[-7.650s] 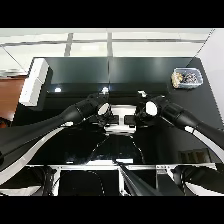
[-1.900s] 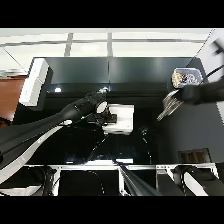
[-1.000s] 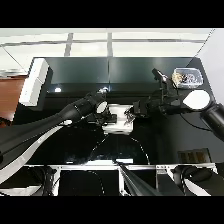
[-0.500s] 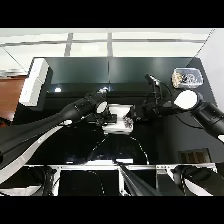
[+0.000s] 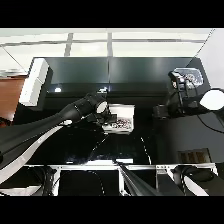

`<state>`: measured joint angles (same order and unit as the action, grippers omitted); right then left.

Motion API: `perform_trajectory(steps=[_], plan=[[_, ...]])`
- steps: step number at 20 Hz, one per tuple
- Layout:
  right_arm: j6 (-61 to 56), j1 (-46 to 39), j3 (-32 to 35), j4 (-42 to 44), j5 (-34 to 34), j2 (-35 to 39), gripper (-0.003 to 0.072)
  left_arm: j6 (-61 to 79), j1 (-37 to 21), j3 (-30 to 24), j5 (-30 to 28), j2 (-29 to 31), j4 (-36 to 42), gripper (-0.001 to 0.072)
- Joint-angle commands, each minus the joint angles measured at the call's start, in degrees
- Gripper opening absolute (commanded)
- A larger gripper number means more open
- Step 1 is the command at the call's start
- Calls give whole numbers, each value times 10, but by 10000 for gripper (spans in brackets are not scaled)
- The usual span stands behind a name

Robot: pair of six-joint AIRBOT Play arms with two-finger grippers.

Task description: Fold the box and place the chain.

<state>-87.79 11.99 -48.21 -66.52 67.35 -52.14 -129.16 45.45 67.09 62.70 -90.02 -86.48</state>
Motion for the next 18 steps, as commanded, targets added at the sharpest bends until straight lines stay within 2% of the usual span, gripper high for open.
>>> perform_trajectory(steps=[1, 2, 3, 4, 5, 7, 9, 11, 13, 14, 15, 16, 17, 18], plan=[[27, -23, 0, -36, 25, 28, 294, -17, 0, 2, -14, 0, 2, 26], [33, -23, 0, -36, 25, 28, 294, -55, 0, 4, -4, 0, 1, 31], [35, -23, 0, -38, 25, 28, 294, -76, 0, 10, 4, 0, 1, 129], [35, -23, 0, -38, 25, 28, 294, -76, 2, 18, 9, 0, 0, 381], [35, -23, 0, -40, 25, 28, 294, -71, 6, 28, 19, 0, -3, 549], [44, -23, 0, -41, 18, 28, 294, -3, 17, 54, 33, 8, -8, 558], [46, -23, 0, -47, 1, 28, 294, 46, 39, 76, 40, 49, -30, 558], [45, -23, 0, -47, -7, 28, 294, 69, 64, 66, 59, 116, -125, 558], [45, -23, 0, -48, -14, 28, 294, 76, 40, 36, 118, 178, -215, 559], [45, -23, 0, -54, -19, 28, 294, 93, 0, 11, 114, 209, -223, 558], [45, -23, 0, -60, -19, 28, 295, 111, -50, -18, 91, 237, -201, 558], [45, -23, 0, -64, -19, 28, 295, 161, -111, -53, 53, 263, -143, 559], [45, -23, 0, -66, -18, 28, 294, 242, -170, -88, 13, 281, -60, 559], [45, -23, 0, -66, -19, 28, 294, 389, -231, -127, -20, 292, 69, 558]])
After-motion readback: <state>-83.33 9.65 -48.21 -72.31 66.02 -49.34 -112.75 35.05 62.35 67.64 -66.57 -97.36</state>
